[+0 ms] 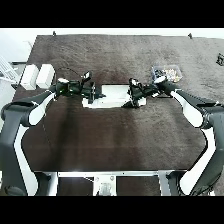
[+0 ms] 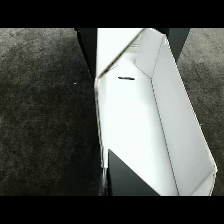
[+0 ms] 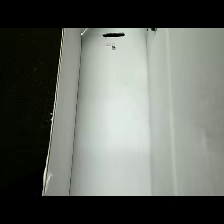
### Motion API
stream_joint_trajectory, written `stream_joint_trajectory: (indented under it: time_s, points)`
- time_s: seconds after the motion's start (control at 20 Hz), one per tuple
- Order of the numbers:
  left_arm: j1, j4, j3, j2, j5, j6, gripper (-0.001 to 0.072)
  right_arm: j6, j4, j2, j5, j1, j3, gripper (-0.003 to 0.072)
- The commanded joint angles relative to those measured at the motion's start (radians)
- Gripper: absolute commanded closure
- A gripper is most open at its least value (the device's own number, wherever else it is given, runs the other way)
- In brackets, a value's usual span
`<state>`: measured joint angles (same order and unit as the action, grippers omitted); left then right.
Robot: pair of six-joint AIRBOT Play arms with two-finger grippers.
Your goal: Fold the box and place the chain.
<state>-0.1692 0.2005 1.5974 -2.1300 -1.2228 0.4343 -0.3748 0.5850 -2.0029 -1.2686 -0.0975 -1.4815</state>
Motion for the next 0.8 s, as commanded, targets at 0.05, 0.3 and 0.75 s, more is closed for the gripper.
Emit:
stream_joint_trajectory:
  time_s: [0.05, 0.3, 0.75]
  points:
    - [0.001, 0.0, 0.001, 0.001, 0.0, 0.0, 0.0686, 0.0, 0.0, -0.001, 0.0, 0.0, 0.0, 0.0094]
    - [0.001, 0.0, 0.001, 0.001, 0.002, 0.001, 0.0686, 0.0, -0.001, -0.001, 0.0, 0.0, 0.001, 0.0093]
    - [0.002, -0.001, 0.001, 0.001, 0.009, -0.001, 0.0337, 0.0, -0.001, -0.001, 0.0, 0.0, 0.001, 0.0094]
